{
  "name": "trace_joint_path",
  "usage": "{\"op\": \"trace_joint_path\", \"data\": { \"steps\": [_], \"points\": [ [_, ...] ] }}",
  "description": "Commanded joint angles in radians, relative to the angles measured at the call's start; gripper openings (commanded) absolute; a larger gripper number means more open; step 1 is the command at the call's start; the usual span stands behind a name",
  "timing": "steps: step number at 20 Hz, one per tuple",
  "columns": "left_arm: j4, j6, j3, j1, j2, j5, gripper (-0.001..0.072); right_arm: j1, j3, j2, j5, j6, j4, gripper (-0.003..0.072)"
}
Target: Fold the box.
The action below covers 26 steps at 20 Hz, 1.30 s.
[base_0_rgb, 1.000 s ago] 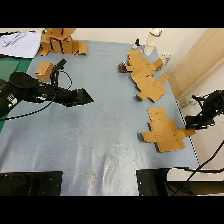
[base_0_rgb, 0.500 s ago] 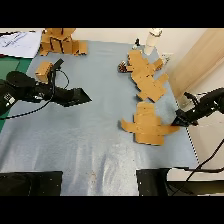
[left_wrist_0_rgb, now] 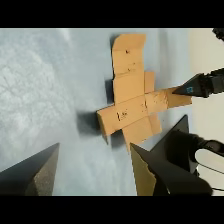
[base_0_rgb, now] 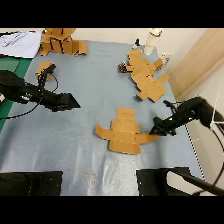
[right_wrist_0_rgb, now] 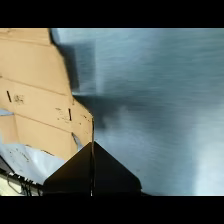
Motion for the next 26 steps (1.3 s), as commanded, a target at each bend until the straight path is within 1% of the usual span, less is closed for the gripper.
{"op": "trace_joint_path", "data": {
  "steps": [1,2,3,5,10,11,12,13,14,15,16,17,19,21,23,26],
  "points": [
    [0.048,0.002,0.001,0.012,-0.001,-0.045,0.0665,0.201,-0.113,0.082,0.218,0.119,0.029,0.0003],
    [0.048,0.002,0.001,0.012,-0.002,-0.045,0.0666,0.253,-0.118,0.083,0.261,0.137,0.029,0.0004],
    [0.048,0.003,0.001,0.012,-0.004,-0.045,0.0665,0.3,-0.119,0.083,0.3,0.148,0.029,0.0028],
    [0.048,0.002,0.001,0.012,-0.008,-0.05,0.0665,0.35,-0.119,0.076,0.329,0.189,0.027,0.0352],
    [0.048,-0.001,0.001,0.012,-0.008,-0.077,0.0665,0.356,-0.119,0.071,0.3,0.228,0.001,0.0351],
    [0.047,-0.001,0.001,0.012,-0.008,-0.084,0.0665,0.356,-0.119,0.071,0.285,0.228,0.001,0.033],
    [0.047,-0.002,0.001,0.012,-0.008,-0.093,0.0664,0.356,-0.119,0.071,0.272,0.228,0.002,0.0277],
    [0.045,-0.002,0.001,0.012,-0.008,-0.102,0.0664,0.356,-0.119,0.071,0.267,0.228,0.007,0.0277],
    [0.044,-0.003,0.001,0.012,-0.008,-0.106,0.0664,0.357,-0.119,0.071,0.267,0.222,0.023,0.0235],
    [0.044,-0.005,0.001,0.012,-0.008,-0.106,0.0664,0.358,-0.119,0.071,0.269,0.196,0.052,0.0134],
    [0.043,-0.004,0.001,0.012,-0.008,-0.103,0.0664,0.368,-0.119,0.071,0.276,0.156,0.082,0.0066],
    [0.04,-0.004,0.001,0.012,-0.015,-0.098,0.0649,0.385,-0.119,0.071,0.29,0.094,0.119,0.0004],
    [0.021,0.0,0.001,0.012,-0.055,-0.091,0.0646,0.446,-0.119,0.071,0.372,-0.051,0.172,0.0003],
    [-0.027,0.026,0.001,0.012,-0.116,-0.103,0.0647,0.528,-0.121,0.072,0.481,-0.126,0.171,0.0003],
    [-0.072,0.08,0.001,0.012,-0.174,-0.107,0.0647,0.607,-0.122,0.072,0.523,-0.184,0.153,0.0003],
    [-0.069,0.113,0.001,0.012,-0.228,-0.095,0.0647,0.685,-0.137,0.091,0.574,-0.203,0.143,0.0003]
  ]
}}
